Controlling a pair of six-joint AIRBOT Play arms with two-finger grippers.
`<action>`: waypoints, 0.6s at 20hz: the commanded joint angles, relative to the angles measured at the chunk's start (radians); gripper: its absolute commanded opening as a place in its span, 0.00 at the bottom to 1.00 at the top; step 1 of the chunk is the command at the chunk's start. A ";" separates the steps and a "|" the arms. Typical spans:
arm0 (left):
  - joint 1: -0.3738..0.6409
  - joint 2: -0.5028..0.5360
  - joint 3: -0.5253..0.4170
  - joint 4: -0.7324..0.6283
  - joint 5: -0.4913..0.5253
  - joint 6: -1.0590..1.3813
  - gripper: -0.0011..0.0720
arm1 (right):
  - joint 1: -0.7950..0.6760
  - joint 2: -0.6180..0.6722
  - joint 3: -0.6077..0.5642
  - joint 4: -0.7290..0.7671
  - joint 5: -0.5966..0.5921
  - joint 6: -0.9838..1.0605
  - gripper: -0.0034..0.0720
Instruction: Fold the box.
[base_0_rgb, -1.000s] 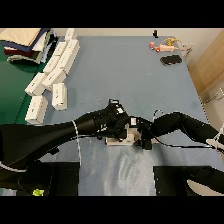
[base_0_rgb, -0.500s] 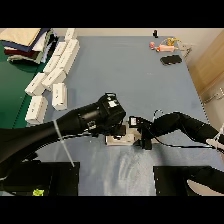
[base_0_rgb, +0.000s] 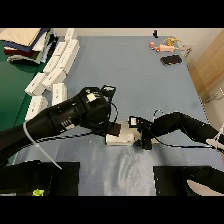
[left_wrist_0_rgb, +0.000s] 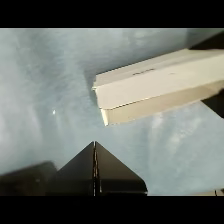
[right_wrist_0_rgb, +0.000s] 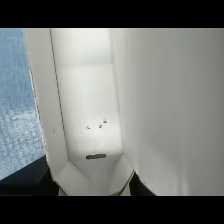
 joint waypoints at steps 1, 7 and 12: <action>0.089 0.089 -0.060 -0.151 0.159 0.378 0.03 | 0.000 0.000 0.000 0.000 0.001 0.000 0.72; 0.352 0.410 -0.420 -0.293 0.315 0.957 0.03 | 0.000 0.000 0.000 0.000 0.000 0.000 0.72; 0.719 0.595 -0.656 -0.756 0.351 1.695 0.10 | 0.000 0.000 0.000 0.000 0.000 0.000 0.72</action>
